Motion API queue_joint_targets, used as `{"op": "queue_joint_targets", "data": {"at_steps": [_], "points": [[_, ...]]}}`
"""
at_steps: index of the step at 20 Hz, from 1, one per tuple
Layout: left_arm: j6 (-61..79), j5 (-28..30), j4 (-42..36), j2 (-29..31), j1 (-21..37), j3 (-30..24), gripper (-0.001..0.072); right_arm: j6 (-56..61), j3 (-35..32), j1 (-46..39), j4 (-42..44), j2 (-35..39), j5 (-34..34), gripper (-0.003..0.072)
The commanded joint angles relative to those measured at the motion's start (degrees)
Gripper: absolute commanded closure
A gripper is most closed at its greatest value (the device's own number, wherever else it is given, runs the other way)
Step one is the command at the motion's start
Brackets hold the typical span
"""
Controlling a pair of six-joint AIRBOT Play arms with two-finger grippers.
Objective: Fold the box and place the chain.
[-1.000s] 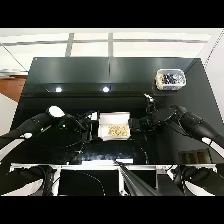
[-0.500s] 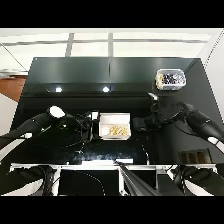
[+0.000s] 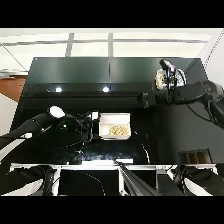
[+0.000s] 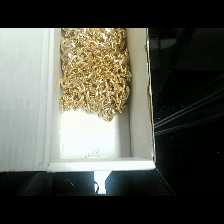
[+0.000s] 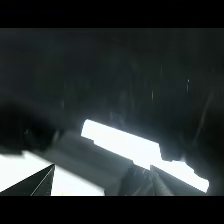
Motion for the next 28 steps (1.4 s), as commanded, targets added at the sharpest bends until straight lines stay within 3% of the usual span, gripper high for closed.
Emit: {"op": "queue_joint_targets", "data": {"at_steps": [1, 4, 6, 11, 23, 28], "points": [[0.02, 0.09, 0.04, -0.02, -0.02, 0.0, 0.0319, -5.49, 6.01, 2.84, -0.07, -5.92, 3.63, -0.001], [0.0, 0.11, 0.04, -0.02, -0.02, 0.0, 0.0319, -12.61, 7.17, 5.35, 1.66, -10.97, 2.08, -0.001], [0.0, 0.11, 0.04, -0.02, -0.02, 0.0, 0.0319, -18.56, 7.17, 5.44, 7.93, -11.89, -5.07, -0.0009], [0.0, 0.09, 0.04, -0.02, -0.02, 0.0, 0.0318, -30.71, 6.91, 5.77, 7.69, -11.78, -16.06, -0.0008], [0.0, 0.11, 0.04, -0.02, -0.02, 0.0, 0.0318, -44.24, 3.21, 12.81, 5.42, -11.78, -12.83, -0.0009], [0.0, 0.09, 0.07, -0.02, -0.02, 0.0, 0.0318, -44.48, 3.23, 12.79, 2.1, -11.63, -16.31, -0.0008]]}}
